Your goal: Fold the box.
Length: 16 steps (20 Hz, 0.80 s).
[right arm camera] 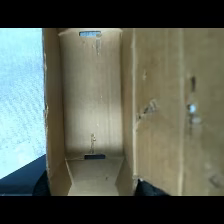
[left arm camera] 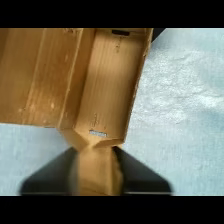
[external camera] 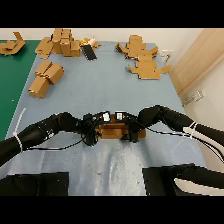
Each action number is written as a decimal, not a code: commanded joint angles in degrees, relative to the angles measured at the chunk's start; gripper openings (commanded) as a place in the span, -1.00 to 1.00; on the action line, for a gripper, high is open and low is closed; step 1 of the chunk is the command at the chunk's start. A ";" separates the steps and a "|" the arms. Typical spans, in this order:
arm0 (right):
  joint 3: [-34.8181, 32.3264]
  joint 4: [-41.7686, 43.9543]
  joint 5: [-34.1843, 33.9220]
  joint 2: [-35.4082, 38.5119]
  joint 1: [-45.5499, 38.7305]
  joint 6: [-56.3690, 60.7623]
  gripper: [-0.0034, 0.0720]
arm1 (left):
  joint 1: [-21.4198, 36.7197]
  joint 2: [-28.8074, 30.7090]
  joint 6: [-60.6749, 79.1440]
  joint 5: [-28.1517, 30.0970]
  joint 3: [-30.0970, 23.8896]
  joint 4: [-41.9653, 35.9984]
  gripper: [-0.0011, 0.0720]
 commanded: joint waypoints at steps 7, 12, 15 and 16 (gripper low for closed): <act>0.02 0.02 0.00 0.00 0.04 0.00 0.41 | -2.05 -2.05 5.99 0.79 1.62 -1.27 -0.69; 0.02 0.02 0.00 0.00 0.07 0.00 0.41 | -2.03 -1.95 4.70 0.04 1.95 -1.16 -0.69; 0.02 0.02 0.00 0.00 0.07 0.00 0.41 | -1.99 -0.02 0.00 -2.19 1.81 2.34 -0.69; 0.02 0.02 0.00 0.00 0.07 0.00 0.41 | -1.51 0.17 -2.32 -2.93 1.75 4.61 -0.69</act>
